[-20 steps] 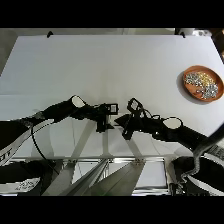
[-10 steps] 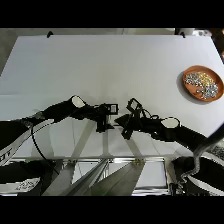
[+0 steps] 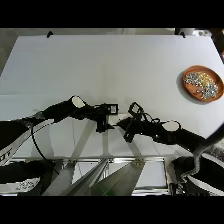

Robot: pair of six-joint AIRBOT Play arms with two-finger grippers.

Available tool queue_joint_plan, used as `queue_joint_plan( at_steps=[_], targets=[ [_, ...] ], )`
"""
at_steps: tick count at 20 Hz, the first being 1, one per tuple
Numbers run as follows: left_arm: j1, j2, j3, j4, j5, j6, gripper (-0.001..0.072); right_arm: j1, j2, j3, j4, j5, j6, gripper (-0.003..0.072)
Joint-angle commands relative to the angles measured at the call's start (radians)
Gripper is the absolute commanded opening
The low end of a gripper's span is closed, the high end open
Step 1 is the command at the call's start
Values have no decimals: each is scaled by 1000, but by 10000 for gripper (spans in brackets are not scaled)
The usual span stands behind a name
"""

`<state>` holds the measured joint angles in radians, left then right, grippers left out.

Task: Fold the box and place the chain.

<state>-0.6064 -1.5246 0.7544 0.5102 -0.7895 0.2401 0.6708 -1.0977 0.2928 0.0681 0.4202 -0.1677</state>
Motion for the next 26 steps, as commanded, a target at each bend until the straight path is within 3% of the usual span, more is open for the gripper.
queue_joint_plan(
  at_steps=[1, 6, 9, 11, 14, 16, 17, 19, 21, 23, 26],
  targets=[
    [0, 0, 0, -1, 0, -1, 387, 0, 67, 7, 18, -57, -21, 13],
    [0, 0, 0, -1, -1, -1, 387, 0, 328, 8, -56, -146, 60, 12],
    [0, 0, 0, -1, -1, -1, 387, 0, 450, 8, -313, -157, 417, 13],
    [0, 0, 0, -1, 0, -1, 387, 0, 494, 8, -587, -105, 803, 13],
    [0, 0, 0, -1, 0, -1, 387, -3, 503, 16, -1196, 124, 1551, 13],
    [0, 0, 0, -2, 0, -1, 387, -57, 504, 66, -1444, 485, 1931, 13],
    [0, 0, 0, -2, 0, -1, 387, -99, 504, 108, -1477, 674, 1951, 13],
    [0, 0, 0, -1, -1, -1, 387, -185, 504, 199, -1506, 904, 1947, 13],
    [0, 0, 0, -1, 0, -1, 387, -258, 503, 261, -1589, 944, 1927, 13],
    [0, 0, 0, -5, -9, -2, 387, -332, 497, 269, -1689, 891, 1921, 14],
    [0, 0, 0, -4, -12, -2, 387, -434, 464, 269, -1703, 898, 1911, 14]
  ],
)
